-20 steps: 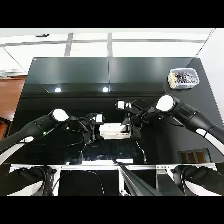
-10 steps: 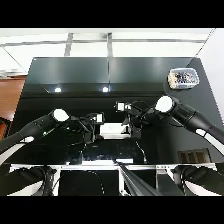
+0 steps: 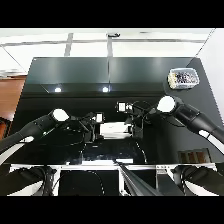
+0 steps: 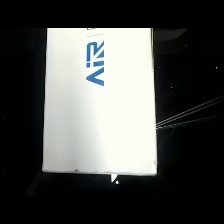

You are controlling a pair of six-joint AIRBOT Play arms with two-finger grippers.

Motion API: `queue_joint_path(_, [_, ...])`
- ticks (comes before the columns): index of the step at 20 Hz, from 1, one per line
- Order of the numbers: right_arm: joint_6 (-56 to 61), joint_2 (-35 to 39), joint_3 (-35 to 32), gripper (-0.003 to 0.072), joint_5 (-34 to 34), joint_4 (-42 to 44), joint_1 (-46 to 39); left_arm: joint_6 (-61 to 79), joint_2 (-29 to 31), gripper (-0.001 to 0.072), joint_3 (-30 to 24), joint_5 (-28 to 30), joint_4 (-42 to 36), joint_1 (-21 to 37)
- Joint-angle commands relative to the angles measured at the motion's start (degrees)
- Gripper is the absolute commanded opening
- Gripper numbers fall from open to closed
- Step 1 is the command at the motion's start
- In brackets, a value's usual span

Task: Fold the box and place the chain.

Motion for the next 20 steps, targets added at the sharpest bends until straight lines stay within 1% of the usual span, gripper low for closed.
queue_joint_path(1, [3.21,3.32,0.09,0.0371,0.17,1.05,0.00,0.09,-0.02,0.0351,0.04,-0.20,0.04,-0.04])
queue_joint_path(3, [11.23,5.77,0.07,0.0369,0.94,0.63,-0.59,0.09,-0.02,0.0350,0.04,-0.17,0.04,-0.04])
queue_joint_path(4, [18.16,6.47,0.07,0.0301,3.15,0.70,-1.84,0.09,-0.02,0.0350,0.04,-0.17,0.04,-0.04])
queue_joint_path(5, [23.28,6.51,-0.04,0.0111,6.75,1.05,-3.15,0.09,-0.02,0.0351,0.04,-0.17,0.04,-0.04])
queue_joint_path(6, [25.16,6.49,-0.85,0.0017,9.35,2.64,-4.15,0.09,-0.02,0.0350,0.04,-0.17,0.04,-0.04])
queue_joint_path(7, [25.94,6.47,-1.84,0.0017,10.34,5.79,-4.63,0.09,-0.02,0.0351,0.04,-0.17,0.04,-0.04])
queue_joint_path(9, [27.87,6.32,-3.58,0.0017,9.44,15.89,-5.40,0.09,-0.02,0.0350,0.04,-0.17,0.04,-0.04])
queue_joint_path(11, [33.77,5.03,-5.81,0.0017,6.25,26.38,-5.75,0.09,-0.02,0.0350,0.04,-0.17,0.02,-0.04])
queue_joint_path(13, [40.04,2.95,-8.02,0.0017,2.40,31.71,-5.55,0.09,-0.02,0.0350,0.04,-0.17,0.04,-0.04])
queue_joint_path(16, [46.12,0.31,-9.68,0.0017,-2.97,32.46,-5.53,0.09,-0.02,0.0350,0.04,-0.20,0.02,-0.04])
queue_joint_path(18, [47.71,-0.98,-9.70,0.0017,-2.78,31.91,-5.51,0.09,-0.02,0.0351,0.04,-0.20,0.04,-0.04])
queue_joint_path(20, [50.51,-1.55,-9.70,0.0017,-3.21,28.92,-5.51,0.09,-0.02,0.0351,0.04,-0.20,0.02,-0.04])
